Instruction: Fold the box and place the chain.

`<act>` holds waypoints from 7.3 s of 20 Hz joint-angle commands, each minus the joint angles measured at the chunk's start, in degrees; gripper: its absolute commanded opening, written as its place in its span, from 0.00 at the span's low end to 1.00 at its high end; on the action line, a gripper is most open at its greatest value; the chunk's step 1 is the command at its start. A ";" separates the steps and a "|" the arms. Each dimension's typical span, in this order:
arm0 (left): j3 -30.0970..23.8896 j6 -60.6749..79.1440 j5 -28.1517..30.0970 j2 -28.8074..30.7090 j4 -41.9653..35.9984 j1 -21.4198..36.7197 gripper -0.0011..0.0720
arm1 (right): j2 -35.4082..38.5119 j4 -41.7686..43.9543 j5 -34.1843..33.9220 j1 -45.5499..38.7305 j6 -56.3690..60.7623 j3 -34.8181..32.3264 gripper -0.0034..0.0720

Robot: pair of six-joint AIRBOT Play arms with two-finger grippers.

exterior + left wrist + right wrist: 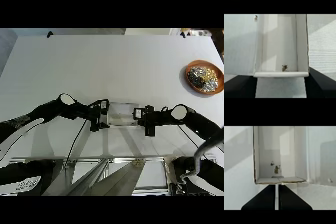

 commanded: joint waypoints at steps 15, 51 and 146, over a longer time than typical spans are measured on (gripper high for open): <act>-0.02 0.04 0.04 0.02 0.02 0.04 0.39 | -1.57 8.37 -5.14 3.54 -2.78 -0.09 0.34; -0.02 0.04 0.02 0.02 0.02 0.02 0.39 | 16.24 -15.34 2.64 -19.32 71.43 -3.67 0.08; -0.02 0.04 0.04 0.02 -0.02 0.04 0.39 | -15.89 -39.26 13.35 21.33 128.13 20.83 0.36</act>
